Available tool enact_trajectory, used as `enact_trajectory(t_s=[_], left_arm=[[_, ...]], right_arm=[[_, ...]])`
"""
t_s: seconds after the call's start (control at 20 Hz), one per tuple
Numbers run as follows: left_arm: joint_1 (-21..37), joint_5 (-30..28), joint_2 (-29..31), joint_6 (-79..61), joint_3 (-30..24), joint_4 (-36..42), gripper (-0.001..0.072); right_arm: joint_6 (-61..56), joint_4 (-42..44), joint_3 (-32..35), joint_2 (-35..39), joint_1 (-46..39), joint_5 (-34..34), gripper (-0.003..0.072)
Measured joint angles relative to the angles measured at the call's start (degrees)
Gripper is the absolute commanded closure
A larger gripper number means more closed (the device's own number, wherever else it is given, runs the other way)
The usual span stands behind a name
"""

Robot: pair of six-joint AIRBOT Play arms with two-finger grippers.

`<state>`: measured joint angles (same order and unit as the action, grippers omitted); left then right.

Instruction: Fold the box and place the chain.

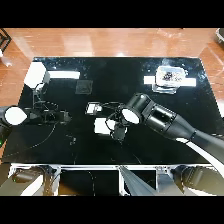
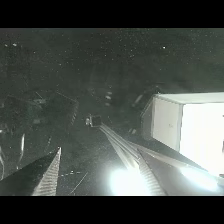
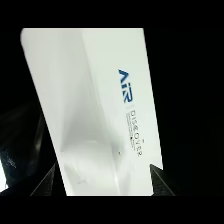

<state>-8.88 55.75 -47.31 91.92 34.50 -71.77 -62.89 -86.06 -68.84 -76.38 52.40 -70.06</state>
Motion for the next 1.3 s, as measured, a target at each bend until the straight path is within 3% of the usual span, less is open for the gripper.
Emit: enact_trajectory(t_s=[0.85, 1.3], left_arm=[[0.00, 0.02, 0.00, 0.00, 0.00, 0.02, 0.0136], [0.00, 0.00, 0.00, -0.02, 0.00, 0.00, 0.0136]], right_arm=[[3.37, 0.52, 0.07, -2.36, -0.15, 0.07, -0.0021], [3.39, 8.22, 0.07, -2.89, -4.85, 0.09, -0.0020]])
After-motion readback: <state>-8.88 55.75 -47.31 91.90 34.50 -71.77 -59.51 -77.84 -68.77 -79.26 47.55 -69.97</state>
